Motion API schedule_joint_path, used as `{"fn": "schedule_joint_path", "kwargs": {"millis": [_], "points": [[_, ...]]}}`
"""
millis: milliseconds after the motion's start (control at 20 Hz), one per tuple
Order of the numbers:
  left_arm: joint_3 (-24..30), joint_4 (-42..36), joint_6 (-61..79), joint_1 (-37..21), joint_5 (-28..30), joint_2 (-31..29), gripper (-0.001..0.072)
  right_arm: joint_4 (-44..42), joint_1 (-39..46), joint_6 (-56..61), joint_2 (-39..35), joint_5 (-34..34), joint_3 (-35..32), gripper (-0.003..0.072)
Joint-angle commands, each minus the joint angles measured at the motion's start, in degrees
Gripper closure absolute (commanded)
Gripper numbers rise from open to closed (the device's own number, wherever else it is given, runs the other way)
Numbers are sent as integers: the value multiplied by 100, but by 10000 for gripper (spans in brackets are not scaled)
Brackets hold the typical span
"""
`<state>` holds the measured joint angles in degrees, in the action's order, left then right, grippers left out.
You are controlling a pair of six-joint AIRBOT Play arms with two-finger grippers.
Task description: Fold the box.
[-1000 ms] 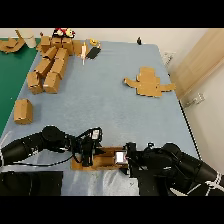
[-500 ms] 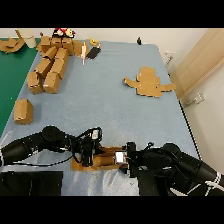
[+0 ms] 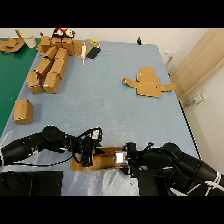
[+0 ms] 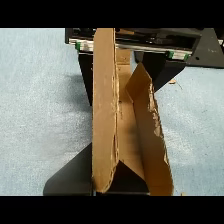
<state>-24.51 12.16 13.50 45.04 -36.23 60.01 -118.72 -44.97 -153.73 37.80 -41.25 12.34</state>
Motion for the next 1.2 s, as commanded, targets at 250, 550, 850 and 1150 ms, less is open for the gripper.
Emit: {"fn": "schedule_joint_path", "kwargs": {"millis": [250,550,850,1150], "points": [[-2,2,0,-2,7,0,697,-22,0,11,7,-13,-4,42],[-2,2,2,-2,7,0,697,-20,0,31,11,-17,-7,106],[-2,2,0,-2,7,0,697,-20,0,28,11,28,-9,105],[-2,2,2,-2,7,0,697,-20,0,28,11,26,-9,105]]}}
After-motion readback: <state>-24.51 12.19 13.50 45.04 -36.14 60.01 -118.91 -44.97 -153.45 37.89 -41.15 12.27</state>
